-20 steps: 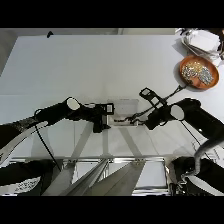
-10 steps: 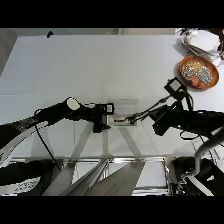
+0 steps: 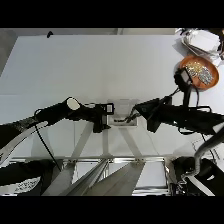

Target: Fold the box and place the chain.

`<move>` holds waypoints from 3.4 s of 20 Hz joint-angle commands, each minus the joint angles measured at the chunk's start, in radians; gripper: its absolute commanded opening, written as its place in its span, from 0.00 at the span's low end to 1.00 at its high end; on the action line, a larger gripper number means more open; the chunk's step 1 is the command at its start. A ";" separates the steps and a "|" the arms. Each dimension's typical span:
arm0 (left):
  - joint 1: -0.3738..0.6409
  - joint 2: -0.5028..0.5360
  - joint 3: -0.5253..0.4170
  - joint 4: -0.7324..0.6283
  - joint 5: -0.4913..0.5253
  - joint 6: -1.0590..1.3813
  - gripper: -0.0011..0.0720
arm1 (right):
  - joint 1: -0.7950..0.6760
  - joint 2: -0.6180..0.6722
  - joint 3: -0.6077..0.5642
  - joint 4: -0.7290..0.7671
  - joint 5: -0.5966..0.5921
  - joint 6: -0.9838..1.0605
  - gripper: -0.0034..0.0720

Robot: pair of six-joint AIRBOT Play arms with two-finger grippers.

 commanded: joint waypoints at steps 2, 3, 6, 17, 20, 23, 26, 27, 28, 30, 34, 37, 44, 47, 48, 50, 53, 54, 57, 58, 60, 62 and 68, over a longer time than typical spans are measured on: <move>0.000 0.000 0.000 0.000 0.000 0.000 0.39 | 0.049 -0.207 0.001 0.077 -0.035 -0.088 0.07; 0.000 0.000 0.000 0.000 0.000 0.000 0.39 | 0.056 -0.256 0.001 0.067 -0.029 -0.088 0.07; 0.000 0.000 0.000 0.000 0.000 0.000 0.39 | 0.081 -0.390 0.001 0.032 -0.030 -0.091 0.07; 0.000 0.000 0.000 0.000 0.000 0.000 0.39 | -0.137 -0.306 0.023 -0.052 0.132 -0.090 0.37; 0.000 0.000 0.000 0.000 0.000 0.000 0.39 | -0.351 -0.210 0.023 -0.102 0.172 -0.090 0.36; 0.000 0.000 0.000 0.000 0.000 0.000 0.39 | -0.475 -0.244 0.023 -0.250 0.068 -0.031 0.36; 0.000 0.000 0.000 0.000 0.000 0.000 0.39 | -0.489 -0.346 0.027 -0.360 -0.005 0.005 0.36; 0.000 0.000 0.000 0.000 0.000 0.000 0.39 | -0.489 -0.389 0.039 -0.378 -0.016 0.011 0.36; -0.001 0.000 0.000 0.000 0.000 0.000 0.39 | -0.489 -0.430 0.061 -0.398 -0.016 0.018 0.36; 0.000 0.000 0.000 0.000 0.000 0.000 0.39 | -0.489 -0.510 0.122 -0.447 -0.015 0.018 0.36; 0.000 0.000 0.000 0.000 0.000 0.000 0.39 | -0.487 -0.619 0.218 -0.506 0.006 0.014 0.36; 0.000 0.000 0.000 0.000 0.000 0.000 0.39 | -0.473 -0.668 0.219 -0.530 0.076 0.003 0.36; 0.000 0.000 0.000 0.000 0.000 0.000 0.39 | -0.417 -0.701 0.219 -0.654 0.121 0.008 0.33; 0.000 0.000 0.000 0.000 0.000 0.000 0.39 | -0.417 -0.701 0.219 -0.654 0.109 0.007 0.33; 0.000 0.000 0.000 0.000 0.000 0.000 0.39 | -0.417 -0.701 0.219 -0.653 0.098 0.007 0.33; 0.000 0.000 0.000 0.000 0.000 0.000 0.39 | -0.417 -0.702 0.219 -0.653 0.089 0.007 0.27; 0.000 0.000 0.000 0.000 0.000 0.000 0.39 | -0.417 -0.735 0.219 -0.653 0.089 0.007 0.25; 0.000 0.000 0.000 0.000 0.000 0.000 0.39 | -0.415 -0.753 0.219 -0.652 0.089 0.007 0.25; 0.000 0.000 0.000 0.000 0.000 0.000 0.39 | -0.409 -0.767 0.220 -0.651 0.075 0.007 0.07; 0.000 0.000 0.000 0.000 0.000 0.000 0.39 | -0.409 -0.763 0.219 -0.651 0.075 0.007 0.07; 0.000 0.000 0.000 0.000 0.000 0.000 0.39 | -0.409 -0.740 0.219 -0.653 0.080 0.007 0.07; 0.000 0.000 0.000 0.000 0.000 0.000 0.39 | -0.409 -0.695 0.220 -0.653 0.089 0.007 0.07; -0.001 0.000 0.000 0.000 0.000 0.000 0.39 | -0.409 -0.424 0.220 -0.642 0.143 0.026 0.07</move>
